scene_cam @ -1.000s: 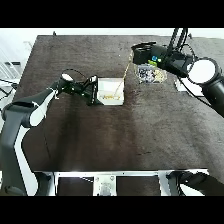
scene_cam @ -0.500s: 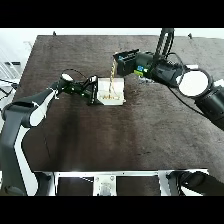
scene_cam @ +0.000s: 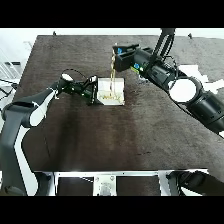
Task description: Fold the box and place the chain.
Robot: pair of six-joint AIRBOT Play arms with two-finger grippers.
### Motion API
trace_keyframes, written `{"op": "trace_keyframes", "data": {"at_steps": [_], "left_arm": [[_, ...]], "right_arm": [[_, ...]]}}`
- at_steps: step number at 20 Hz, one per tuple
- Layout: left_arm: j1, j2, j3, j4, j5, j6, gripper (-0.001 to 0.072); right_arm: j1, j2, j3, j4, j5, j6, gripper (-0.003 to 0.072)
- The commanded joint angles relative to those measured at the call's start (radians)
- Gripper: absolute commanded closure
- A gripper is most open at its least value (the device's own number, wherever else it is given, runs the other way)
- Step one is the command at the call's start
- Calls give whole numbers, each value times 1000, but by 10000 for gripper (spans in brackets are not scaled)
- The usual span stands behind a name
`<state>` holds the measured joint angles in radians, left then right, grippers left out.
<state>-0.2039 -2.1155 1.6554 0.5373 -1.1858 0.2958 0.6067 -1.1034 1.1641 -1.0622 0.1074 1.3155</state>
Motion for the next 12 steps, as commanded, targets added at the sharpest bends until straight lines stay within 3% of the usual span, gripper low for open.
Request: {"op": "trace_keyframes", "data": {"at_steps": [1, 12], "left_arm": [[0, 0, 0, 0, 0, 0, 412], [0, 0, 0, 0, 0, 0, 412]], "right_arm": [[29, 0, 19, -16, -176, -46, 672], [20, -48, 77, -88, -308, -45, 672]]}}
